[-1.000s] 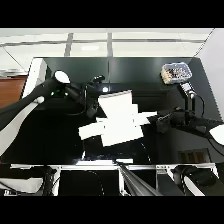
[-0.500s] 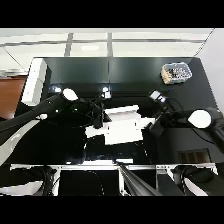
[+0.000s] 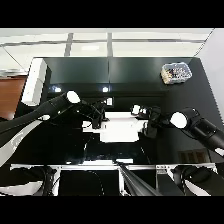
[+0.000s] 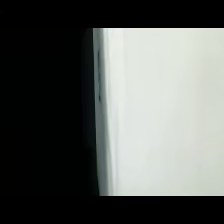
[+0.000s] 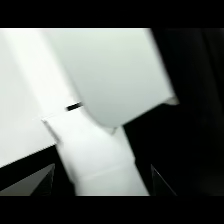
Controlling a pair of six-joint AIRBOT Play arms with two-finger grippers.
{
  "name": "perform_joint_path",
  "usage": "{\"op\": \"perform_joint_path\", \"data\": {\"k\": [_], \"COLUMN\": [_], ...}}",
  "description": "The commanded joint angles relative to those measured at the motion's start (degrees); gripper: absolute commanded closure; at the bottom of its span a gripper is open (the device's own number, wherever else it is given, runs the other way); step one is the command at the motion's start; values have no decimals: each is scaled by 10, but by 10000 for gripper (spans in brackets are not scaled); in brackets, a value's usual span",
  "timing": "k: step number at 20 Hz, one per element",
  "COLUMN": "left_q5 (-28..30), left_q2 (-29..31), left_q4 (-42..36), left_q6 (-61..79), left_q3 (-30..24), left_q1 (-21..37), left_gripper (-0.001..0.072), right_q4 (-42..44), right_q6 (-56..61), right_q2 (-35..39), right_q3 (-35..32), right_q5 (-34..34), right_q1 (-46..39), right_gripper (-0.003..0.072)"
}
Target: Fold the box and place the chain.
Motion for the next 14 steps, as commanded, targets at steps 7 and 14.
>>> {"op": "perform_joint_path", "data": {"k": [7,14], "left_q5": [3,3], "left_q2": [-1,-1], "left_q4": [7,6], "left_q6": [2,2], "left_q3": [0,0], "left_q1": [0,0], "left_gripper": [681,681], "right_q4": [160,178], "right_q6": [-223,-257], "right_q2": [-9,-9], "right_q3": [-47,-83], "right_q5": [43,-52], "right_q1": [4,59], "right_gripper": [-1,-1]}}
